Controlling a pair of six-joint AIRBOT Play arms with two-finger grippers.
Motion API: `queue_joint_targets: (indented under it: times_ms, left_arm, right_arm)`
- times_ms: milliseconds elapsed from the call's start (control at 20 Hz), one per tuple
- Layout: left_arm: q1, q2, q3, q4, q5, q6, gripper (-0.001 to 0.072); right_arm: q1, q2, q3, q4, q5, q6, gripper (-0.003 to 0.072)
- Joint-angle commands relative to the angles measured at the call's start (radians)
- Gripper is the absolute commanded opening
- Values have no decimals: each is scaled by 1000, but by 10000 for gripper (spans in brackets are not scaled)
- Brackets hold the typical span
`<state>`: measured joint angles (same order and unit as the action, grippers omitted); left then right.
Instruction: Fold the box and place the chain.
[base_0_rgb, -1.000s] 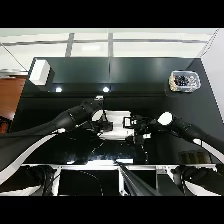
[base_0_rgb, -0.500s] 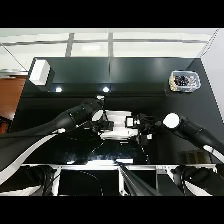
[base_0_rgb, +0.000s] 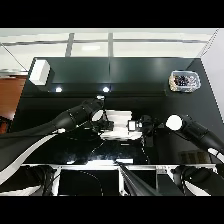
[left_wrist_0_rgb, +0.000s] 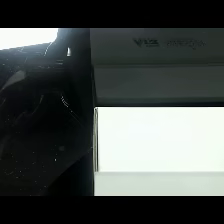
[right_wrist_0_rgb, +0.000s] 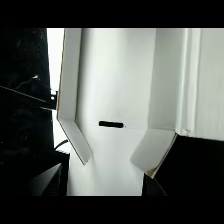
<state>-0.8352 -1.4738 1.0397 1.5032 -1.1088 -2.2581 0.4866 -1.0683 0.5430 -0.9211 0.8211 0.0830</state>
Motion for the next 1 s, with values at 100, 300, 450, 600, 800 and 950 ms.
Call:
queue_joint_targets:
  times_ms: [100,300,450,600,800,950]
  left_arm:
    - [0,0,0,0,-12,-1,29]
    - [0,0,0,0,-11,-1,29]
    - [0,0,0,-1,-11,-1,29]
    - [0,0,0,-1,-11,-1,29]
    - [0,0,0,-1,-1,-1,29]
    - [0,0,0,-1,-1,-1,29]
  right_arm:
    - [0,-31,0,111,-21,-142,566]
    - [0,-31,0,130,-21,-147,324]
    - [1,-31,0,182,-22,-131,122]
    - [1,-40,0,250,-35,-56,120]
    - [32,-90,0,379,-86,-53,121]
    - [69,-122,0,369,-120,-53,120]
